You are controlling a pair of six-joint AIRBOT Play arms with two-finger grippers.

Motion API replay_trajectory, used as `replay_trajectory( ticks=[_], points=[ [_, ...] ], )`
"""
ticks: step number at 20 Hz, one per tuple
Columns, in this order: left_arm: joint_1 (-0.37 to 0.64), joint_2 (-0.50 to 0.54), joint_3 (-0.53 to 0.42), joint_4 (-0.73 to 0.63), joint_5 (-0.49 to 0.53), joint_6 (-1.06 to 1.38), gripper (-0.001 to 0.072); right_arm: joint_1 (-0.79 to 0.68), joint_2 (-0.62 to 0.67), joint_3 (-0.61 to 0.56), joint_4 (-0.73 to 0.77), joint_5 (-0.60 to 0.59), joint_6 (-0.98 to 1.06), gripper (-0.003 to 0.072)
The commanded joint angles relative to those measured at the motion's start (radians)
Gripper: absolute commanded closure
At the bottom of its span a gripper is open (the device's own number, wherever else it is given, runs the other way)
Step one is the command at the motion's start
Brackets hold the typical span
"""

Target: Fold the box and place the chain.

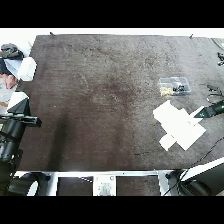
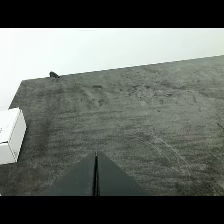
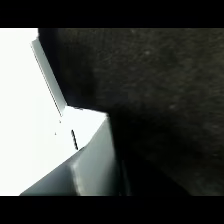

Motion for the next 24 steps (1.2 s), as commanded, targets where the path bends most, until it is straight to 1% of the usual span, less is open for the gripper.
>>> replay_trajectory(
  ticks=[1, 3, 4, 5, 7, 8, 10, 11, 13, 15, 17, 18, 19, 21, 22, 24],
  points=[
    [0.000, 0.000, 0.001, 0.001, 0.000, 0.000, 0.0698, 0.002, -0.007, -0.002, 0.019, 0.058, -0.045, 0.0502],
    [0.000, 0.000, 0.001, 0.001, 0.000, 0.000, 0.0698, 0.002, -0.009, -0.003, 0.055, 0.064, -0.044, 0.0633],
    [0.000, 0.000, 0.001, 0.000, 0.000, 0.000, 0.0698, 0.002, -0.008, -0.003, 0.077, 0.066, -0.044, 0.0654],
    [0.000, 0.000, 0.001, 0.000, 0.000, 0.000, 0.0698, 0.002, -0.008, -0.003, 0.105, 0.066, -0.038, 0.0696],
    [0.000, 0.000, 0.001, 0.000, 0.000, 0.000, 0.0698, 0.003, -0.002, -0.008, 0.190, 0.066, -0.037, 0.0698],
    [0.000, 0.000, 0.001, 0.000, 0.000, 0.000, 0.0698, 0.003, 0.021, -0.041, 0.255, 0.066, -0.037, 0.0697],
    [0.000, 0.000, 0.001, 0.000, 0.000, 0.000, 0.0698, 0.003, 0.082, -0.156, 0.377, 0.064, -0.042, 0.0697],
    [0.000, 0.000, 0.001, 0.000, 0.000, 0.000, 0.0698, 0.007, 0.113, -0.221, 0.409, 0.063, -0.044, 0.0698],
    [0.000, 0.000, 0.001, 0.001, 0.000, 0.000, 0.0698, 0.033, 0.176, -0.381, 0.438, 0.063, -0.056, 0.0698],
    [0.000, 0.000, 0.001, 0.000, 0.000, 0.000, 0.0698, 0.081, 0.242, -0.568, 0.533, 0.050, -0.156, 0.0698],
    [0.000, 0.000, 0.001, 0.000, 0.000, 0.000, 0.0698, 0.148, 0.304, -0.757, 0.720, -0.011, -0.271, 0.0698],
    [0.000, 0.000, 0.001, 0.000, 0.000, 0.000, 0.0698, 0.195, 0.330, -0.846, 0.837, -0.050, -0.318, 0.0698],
    [0.000, 0.000, 0.001, 0.001, 0.000, 0.000, 0.0698, 0.244, 0.347, -0.914, 0.932, -0.077, -0.343, 0.0698],
    [0.000, 0.000, 0.001, 0.000, 0.000, 0.000, 0.0698, 0.368, 0.376, -1.006, 1.054, -0.157, -0.383, 0.0698],
    [0.000, 0.000, 0.001, 0.000, 0.000, 0.000, 0.0698, 0.432, 0.391, -1.023, 1.089, -0.217, -0.382, 0.0699],
    [0.000, 0.000, 0.001, 0.000, 0.000, 0.000, 0.0698, 0.560, 0.428, -1.026, 1.145, -0.389, -0.378, 0.0699]
  ],
)
